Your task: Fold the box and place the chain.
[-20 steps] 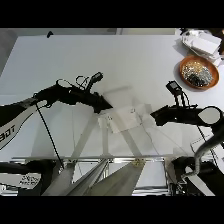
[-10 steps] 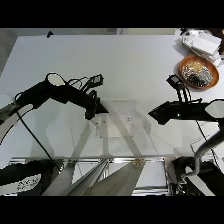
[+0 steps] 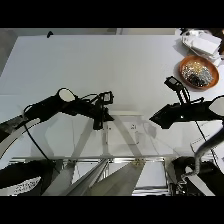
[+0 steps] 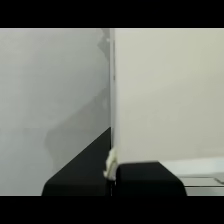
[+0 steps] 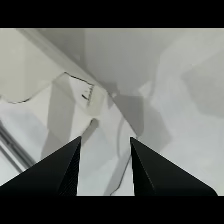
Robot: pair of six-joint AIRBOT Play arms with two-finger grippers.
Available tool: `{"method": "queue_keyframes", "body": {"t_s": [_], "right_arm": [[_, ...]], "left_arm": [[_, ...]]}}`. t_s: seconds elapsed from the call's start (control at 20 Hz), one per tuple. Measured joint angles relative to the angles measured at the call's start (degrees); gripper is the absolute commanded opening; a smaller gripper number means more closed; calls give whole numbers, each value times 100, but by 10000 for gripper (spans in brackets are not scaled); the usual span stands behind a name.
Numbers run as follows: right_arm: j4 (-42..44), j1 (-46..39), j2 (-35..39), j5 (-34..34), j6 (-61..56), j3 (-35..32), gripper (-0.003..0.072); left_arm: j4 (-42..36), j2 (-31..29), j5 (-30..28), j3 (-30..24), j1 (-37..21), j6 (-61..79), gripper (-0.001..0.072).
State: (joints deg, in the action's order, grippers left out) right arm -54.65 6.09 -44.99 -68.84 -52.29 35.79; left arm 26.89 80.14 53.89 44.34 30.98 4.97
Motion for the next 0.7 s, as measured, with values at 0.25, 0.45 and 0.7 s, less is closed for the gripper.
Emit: {"method": "queue_keyframes", "body": {"t_s": [0.25, 0.45, 0.7], "right_arm": [[-20, 0, 0, -50, 0, 7, 339], [-61, 0, 0, -52, 2, 7, 339], [-98, 0, 0, -37, 13, 7, 339]], "left_arm": [[-608, 494, -168, -48, 35, 758, 0], [-754, 643, -376, -57, 39, 966, 0], [-782, 704, -601, -57, 39, 1040, 1]]}}
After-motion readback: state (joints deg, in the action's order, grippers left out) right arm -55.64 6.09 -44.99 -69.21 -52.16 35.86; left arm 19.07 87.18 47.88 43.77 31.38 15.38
